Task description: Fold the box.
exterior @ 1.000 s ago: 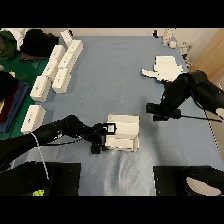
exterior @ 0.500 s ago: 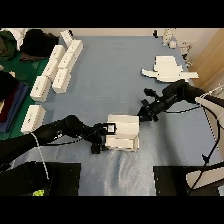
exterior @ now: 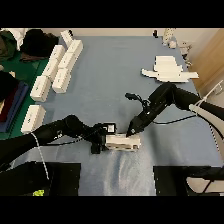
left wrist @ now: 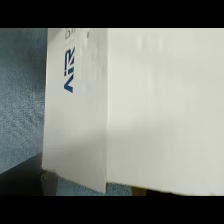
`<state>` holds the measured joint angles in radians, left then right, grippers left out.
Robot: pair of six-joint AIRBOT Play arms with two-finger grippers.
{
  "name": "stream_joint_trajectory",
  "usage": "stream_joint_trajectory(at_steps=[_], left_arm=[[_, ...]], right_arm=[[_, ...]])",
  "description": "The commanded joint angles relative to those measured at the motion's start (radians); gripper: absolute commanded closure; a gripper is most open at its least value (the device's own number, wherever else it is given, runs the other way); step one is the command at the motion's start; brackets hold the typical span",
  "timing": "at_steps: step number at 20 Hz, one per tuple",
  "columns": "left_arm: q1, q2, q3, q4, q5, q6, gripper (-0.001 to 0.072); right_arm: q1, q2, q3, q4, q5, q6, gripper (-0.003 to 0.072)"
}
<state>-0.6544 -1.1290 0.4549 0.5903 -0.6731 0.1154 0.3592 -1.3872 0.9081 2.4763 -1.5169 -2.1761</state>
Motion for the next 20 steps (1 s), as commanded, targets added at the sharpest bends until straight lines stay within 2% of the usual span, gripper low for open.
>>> stream_joint_trajectory(at_steps=[1, 7, 11, 12, 13, 14, 16, 19, 20], left_arm=[[0.000, 0.000, 0.000, 0.000, 0.000, 0.000, 0.0299], [0.000, 0.000, 0.000, 0.000, 0.000, 0.000, 0.0299], [0.000, 0.000, 0.000, 0.000, 0.000, 0.000, 0.0299], [0.000, 0.000, 0.000, 0.000, 0.000, 0.000, 0.0299], [0.000, 0.000, 0.000, 0.000, 0.000, 0.000, 0.0299], [0.000, 0.000, 0.000, 0.000, 0.000, 0.000, 0.0299], [0.000, 0.000, 0.000, 0.000, 0.000, 0.000, 0.0299], [0.000, 0.000, 0.000, 0.000, 0.000, 0.000, 0.0299], [0.000, 0.000, 0.000, 0.000, 0.000, 0.000, 0.0299]], right_arm=[[0.093, 0.154, -0.075, -0.071, 0.301, -0.092, 0.0686], [0.310, 0.444, -0.333, -0.076, 0.777, -0.244, 0.0685], [0.473, 0.650, -0.490, -0.160, 0.991, -0.286, 0.0669], [0.494, 0.680, -0.501, -0.205, 1.012, -0.286, 0.0577], [0.503, 0.693, -0.502, -0.245, 1.012, -0.286, 0.0441], [0.509, 0.694, -0.502, -0.278, 1.012, -0.286, 0.0352], [0.510, 0.674, -0.502, -0.312, 1.003, -0.311, 0.0230], [0.522, 0.631, -0.502, -0.307, 1.003, -0.432, 0.0189], [0.528, 0.622, -0.502, -0.307, 1.004, -0.463, 0.0093]])
